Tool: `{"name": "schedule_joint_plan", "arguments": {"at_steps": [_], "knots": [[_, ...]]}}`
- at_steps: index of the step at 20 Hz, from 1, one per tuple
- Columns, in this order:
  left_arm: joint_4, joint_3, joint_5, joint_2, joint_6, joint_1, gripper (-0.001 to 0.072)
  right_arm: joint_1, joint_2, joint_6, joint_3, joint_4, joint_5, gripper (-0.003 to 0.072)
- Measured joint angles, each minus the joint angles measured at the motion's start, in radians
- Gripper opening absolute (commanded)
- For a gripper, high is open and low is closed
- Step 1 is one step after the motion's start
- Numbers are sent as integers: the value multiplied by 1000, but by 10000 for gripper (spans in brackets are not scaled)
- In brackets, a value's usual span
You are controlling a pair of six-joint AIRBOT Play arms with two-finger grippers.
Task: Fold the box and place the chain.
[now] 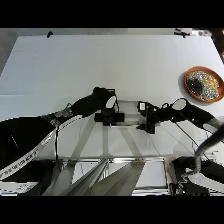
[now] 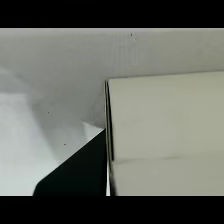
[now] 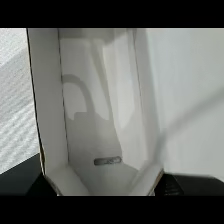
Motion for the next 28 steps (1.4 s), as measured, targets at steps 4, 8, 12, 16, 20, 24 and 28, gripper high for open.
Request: {"name": "schedule_joint_plan", "arguments": {"at_steps": [4,8,12,16,20,24,28], "knots": [[-16,1,13,-5,-2,-3,230,0,0,1,0,-1,0,341],[-12,0,4,-8,-8,-4,5,0,0,8,0,6,2,341],[-16,0,5,-8,-7,-4,9,0,0,6,0,7,2,341],[-27,-1,6,-8,1,-4,167,0,0,3,0,6,2,341],[-66,-3,48,11,53,-2,418,0,0,2,0,5,2,341],[-74,-3,38,59,95,16,418,0,0,5,0,6,2,341],[-74,-2,35,115,131,40,420,0,0,5,0,6,2,341]]}}
